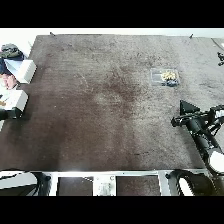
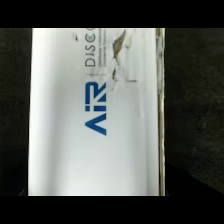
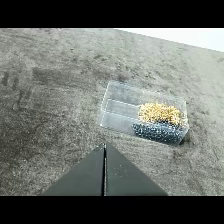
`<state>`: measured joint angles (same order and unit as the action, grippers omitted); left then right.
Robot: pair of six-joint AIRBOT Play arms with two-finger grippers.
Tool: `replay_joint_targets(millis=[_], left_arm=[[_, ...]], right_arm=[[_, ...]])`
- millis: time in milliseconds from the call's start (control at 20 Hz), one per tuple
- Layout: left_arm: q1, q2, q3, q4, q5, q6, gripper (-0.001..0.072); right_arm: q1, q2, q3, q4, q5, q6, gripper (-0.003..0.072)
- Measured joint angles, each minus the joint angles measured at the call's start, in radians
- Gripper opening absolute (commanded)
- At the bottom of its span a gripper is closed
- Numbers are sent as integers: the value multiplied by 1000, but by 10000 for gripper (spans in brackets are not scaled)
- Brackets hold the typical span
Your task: Fold the box and place the chain.
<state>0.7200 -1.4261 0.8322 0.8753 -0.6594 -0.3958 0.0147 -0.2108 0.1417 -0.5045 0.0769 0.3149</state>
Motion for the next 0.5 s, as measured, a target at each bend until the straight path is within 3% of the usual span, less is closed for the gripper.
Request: replay_joint_targets(millis=[50,100,150,200,500], left_arm=[[0,-5,4,7,5,-1,15],[0,-9,6,13,12,-2,153],[0,-12,8,17,16,-3,469],[0,-14,10,21,20,-4,576],[0,-8,16,29,17,-13,578]], right_arm=[[0,0,0,0,0,0,10],[0,0,0,0,0,0,9],[0,0,0,0,0,0,9],[0,0,0,0,0,0,9],[0,0,0,0,0,0,9]])
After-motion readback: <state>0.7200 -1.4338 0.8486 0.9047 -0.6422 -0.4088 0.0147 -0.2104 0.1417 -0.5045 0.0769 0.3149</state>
